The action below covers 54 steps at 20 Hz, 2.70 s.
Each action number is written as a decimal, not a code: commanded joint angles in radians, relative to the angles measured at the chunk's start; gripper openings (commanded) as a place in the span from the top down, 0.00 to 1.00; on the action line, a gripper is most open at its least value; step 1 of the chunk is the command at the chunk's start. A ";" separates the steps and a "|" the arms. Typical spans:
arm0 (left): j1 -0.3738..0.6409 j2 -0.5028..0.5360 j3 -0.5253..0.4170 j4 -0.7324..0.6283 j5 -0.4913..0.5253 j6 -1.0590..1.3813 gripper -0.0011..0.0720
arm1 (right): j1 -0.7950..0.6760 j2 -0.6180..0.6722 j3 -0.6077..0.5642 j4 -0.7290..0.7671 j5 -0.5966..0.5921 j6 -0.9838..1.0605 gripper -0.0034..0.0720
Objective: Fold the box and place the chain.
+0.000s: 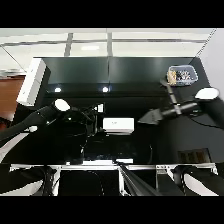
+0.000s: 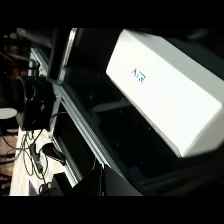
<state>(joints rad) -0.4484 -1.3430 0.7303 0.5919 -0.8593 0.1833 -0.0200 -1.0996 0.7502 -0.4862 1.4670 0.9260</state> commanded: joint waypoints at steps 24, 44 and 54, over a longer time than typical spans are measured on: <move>-0.192 -0.170 0.257 -0.076 -0.032 -0.299 0.01 | -0.215 0.135 -0.056 -0.177 -0.052 0.023 0.93; -0.151 -0.006 0.319 0.681 -0.022 -1.121 0.54 | -0.215 0.135 -0.056 -0.177 -0.074 0.023 0.93; 0.715 0.307 0.047 0.893 -0.359 -1.514 0.53 | -0.214 0.135 -0.056 -0.177 -0.113 0.001 0.93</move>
<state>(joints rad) 0.0132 -1.1194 0.8566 1.4696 -1.1580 -1.2682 -0.2344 -0.9653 0.6941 -0.6640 1.3655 0.9321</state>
